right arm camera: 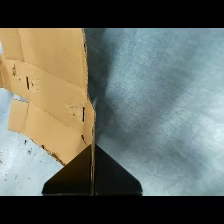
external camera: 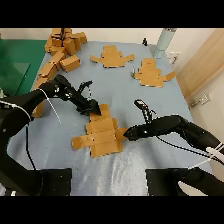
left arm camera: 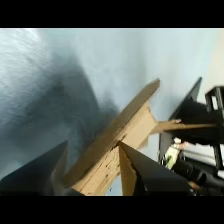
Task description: Fold the box.
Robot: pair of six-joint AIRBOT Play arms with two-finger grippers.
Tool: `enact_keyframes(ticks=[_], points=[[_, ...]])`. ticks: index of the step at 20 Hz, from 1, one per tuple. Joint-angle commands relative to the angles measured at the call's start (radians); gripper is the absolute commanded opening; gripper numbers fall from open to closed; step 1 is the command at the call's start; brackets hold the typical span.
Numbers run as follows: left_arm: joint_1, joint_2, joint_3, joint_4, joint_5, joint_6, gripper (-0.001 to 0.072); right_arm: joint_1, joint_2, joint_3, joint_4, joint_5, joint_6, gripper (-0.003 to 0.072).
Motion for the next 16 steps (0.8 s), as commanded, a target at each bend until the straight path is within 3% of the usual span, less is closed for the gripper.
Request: enact_keyframes(ticks=[1, 4, 10, 16], points=[[0.005, -0.026, -0.001, -0.056, -0.164, 0.129, 0.0444, 0.006, 0.004, -0.001, -0.026, 0.018, 0.005, 0.0004], [0.032, -0.026, 0.000, -0.056, -0.259, 0.147, 0.0444, 0.006, 0.004, -0.001, -0.061, 0.045, 0.042, 0.0004], [0.099, -0.026, 0.000, -0.156, -0.268, 0.198, 0.0446, 0.006, 0.001, -0.001, -0.062, 0.047, 0.057, 0.0004], [0.073, -0.056, 0.000, -0.213, -0.246, 0.260, 0.0445, 0.006, -0.005, -0.001, -0.062, 0.047, 0.065, 0.0004]])
